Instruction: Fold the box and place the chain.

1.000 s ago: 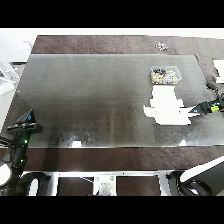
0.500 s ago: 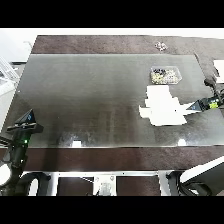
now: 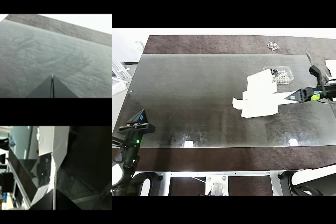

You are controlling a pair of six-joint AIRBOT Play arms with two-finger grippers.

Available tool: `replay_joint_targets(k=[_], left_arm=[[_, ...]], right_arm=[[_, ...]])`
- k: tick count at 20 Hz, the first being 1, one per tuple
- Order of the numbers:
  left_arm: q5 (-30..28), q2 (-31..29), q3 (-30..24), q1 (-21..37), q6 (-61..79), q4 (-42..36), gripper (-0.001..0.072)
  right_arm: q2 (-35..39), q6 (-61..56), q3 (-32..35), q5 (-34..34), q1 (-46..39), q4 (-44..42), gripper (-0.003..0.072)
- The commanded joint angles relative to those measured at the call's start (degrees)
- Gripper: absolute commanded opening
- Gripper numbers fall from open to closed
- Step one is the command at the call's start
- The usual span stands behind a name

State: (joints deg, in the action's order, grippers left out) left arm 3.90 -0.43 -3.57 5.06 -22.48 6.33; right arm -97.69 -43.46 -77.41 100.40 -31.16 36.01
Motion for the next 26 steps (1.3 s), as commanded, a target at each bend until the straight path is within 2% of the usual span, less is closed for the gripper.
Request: replay_joint_targets(k=[1, 2, 4, 7, 10, 13, 16, 21, 26], left_arm=[[0.0, 0.0, 0.0, 0.0, 0.0, 0.0, 0.0022], [0.0, 0.0, 0.0, 0.0, 0.0, 0.0, 0.0022], [0.0, 0.0, 0.0, 0.0, 0.0, 0.0, 0.0022], [0.0, 0.0, 0.0, 0.0, 0.0, 0.0, 0.0022], [0.0, 0.0, 0.0, 0.0, 0.0, 0.0, 0.0022], [-0.4, 0.0, 0.0, 0.0, 0.0, 0.0, 0.0022], [-0.2, 0.0, 0.1, 0.0, 0.0, 0.0, 0.0022], [0.2, 0.0, 0.1, 0.0, 0.0, 0.0, 0.0022], [0.3, 0.0, 0.1, 0.0, 0.0, 0.0, 0.0023]], right_arm=[[3.7, 3.6, 8.5, -10.4, 4.7, -11.5, 0.0007], [3.7, 5.3, 10.1, -12.4, 6.3, -15.6, 0.0007], [3.7, 6.5, 12.2, -16.2, 10.3, -17.9, 0.0007], [3.5, 8.0, 12.8, -19.5, 17.9, -17.9, 0.0007], [2.4, 8.1, 12.3, -26.2, 24.3, -17.2, 0.0007], [-3.1, 3.7, 7.5, -27.3, 28.3, -11.9, 0.0007], [-7.9, 0.2, 2.2, -28.4, 30.2, -10.4, 0.0007], [-8.0, -1.5, 1.6, -34.6, 31.9, -9.7, 0.0007], [-8.0, -3.1, 0.3, -35.5, 32.2, -7.9, 0.0007]])
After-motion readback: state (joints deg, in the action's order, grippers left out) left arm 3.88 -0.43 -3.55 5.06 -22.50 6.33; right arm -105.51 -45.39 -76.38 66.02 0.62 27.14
